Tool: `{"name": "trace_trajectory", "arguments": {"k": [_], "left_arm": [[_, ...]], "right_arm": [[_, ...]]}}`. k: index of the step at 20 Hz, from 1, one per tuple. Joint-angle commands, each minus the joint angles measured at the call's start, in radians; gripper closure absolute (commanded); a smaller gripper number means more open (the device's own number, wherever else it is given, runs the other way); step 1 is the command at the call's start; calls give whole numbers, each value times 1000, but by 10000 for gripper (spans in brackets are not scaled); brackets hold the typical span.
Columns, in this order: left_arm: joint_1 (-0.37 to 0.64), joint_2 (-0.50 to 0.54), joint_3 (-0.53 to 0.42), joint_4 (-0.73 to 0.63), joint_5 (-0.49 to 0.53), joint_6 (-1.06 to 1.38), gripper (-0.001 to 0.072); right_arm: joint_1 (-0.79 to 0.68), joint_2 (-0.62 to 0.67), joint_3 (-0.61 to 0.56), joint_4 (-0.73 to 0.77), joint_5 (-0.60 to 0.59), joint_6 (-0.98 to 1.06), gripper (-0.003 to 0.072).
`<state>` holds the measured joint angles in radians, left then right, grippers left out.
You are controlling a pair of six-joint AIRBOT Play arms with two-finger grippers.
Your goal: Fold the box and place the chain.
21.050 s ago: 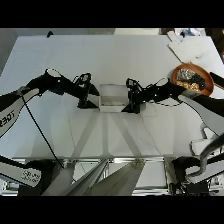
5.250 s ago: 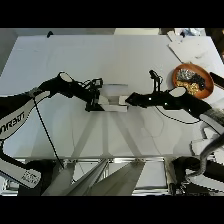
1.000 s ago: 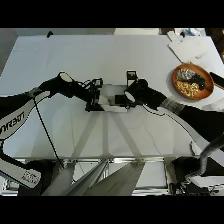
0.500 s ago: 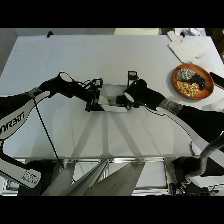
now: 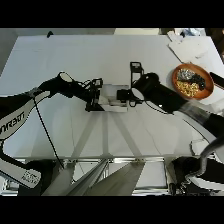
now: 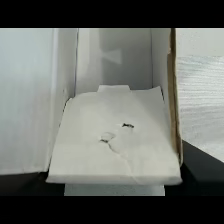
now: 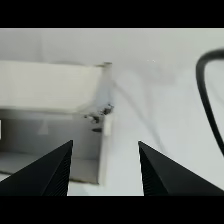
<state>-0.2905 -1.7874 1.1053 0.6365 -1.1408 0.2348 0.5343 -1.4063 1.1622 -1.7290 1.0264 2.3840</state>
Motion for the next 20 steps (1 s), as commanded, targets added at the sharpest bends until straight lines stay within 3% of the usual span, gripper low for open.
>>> {"name": "trace_trajectory", "arguments": {"k": [1,9,16,20], "left_arm": [[0,0,0,0,0,0,499],[0,0,0,0,0,0,499],[0,0,0,0,0,0,499],[0,0,0,0,0,0,499]], "right_arm": [[-6,129,0,-95,71,-14,229],[-269,341,0,-217,162,-309,229],[-608,278,0,-168,32,-525,226],[-747,152,0,-166,-19,-535,226]]}}
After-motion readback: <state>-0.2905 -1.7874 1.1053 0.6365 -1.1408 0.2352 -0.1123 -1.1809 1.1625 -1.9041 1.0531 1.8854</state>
